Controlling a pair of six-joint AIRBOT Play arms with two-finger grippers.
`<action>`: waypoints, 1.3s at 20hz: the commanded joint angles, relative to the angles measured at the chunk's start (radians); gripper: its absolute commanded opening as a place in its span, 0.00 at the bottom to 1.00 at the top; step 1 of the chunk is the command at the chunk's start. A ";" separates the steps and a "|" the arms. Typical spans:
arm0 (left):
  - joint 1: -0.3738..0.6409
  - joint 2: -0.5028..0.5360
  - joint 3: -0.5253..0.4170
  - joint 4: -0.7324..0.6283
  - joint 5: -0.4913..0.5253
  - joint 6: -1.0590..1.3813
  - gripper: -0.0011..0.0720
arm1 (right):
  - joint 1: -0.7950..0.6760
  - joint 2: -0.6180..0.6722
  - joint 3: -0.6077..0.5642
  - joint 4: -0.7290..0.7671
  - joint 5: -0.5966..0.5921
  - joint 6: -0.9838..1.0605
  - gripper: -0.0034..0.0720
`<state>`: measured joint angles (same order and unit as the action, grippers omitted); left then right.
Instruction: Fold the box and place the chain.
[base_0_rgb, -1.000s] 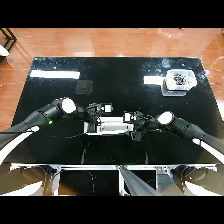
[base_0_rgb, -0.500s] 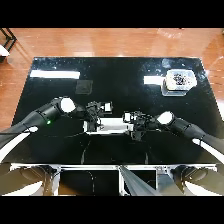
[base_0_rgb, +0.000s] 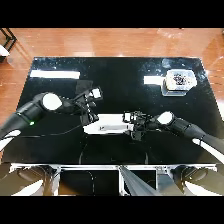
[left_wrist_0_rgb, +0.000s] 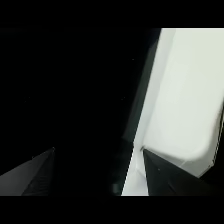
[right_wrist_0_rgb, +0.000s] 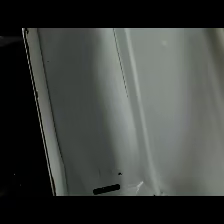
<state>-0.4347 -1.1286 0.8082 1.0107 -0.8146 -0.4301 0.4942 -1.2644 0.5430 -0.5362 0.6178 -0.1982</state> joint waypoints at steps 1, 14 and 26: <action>0.059 0.087 0.000 0.014 -0.143 -0.157 0.85 | 0.000 0.000 0.001 0.001 -0.001 0.000 0.45; 0.034 0.200 -0.201 -0.383 -0.159 -0.423 0.04 | 0.000 0.000 0.001 0.002 -0.002 0.001 0.45; -0.087 0.048 -0.205 -0.387 0.345 -0.422 0.05 | 0.000 0.000 0.001 0.002 -0.002 0.000 0.45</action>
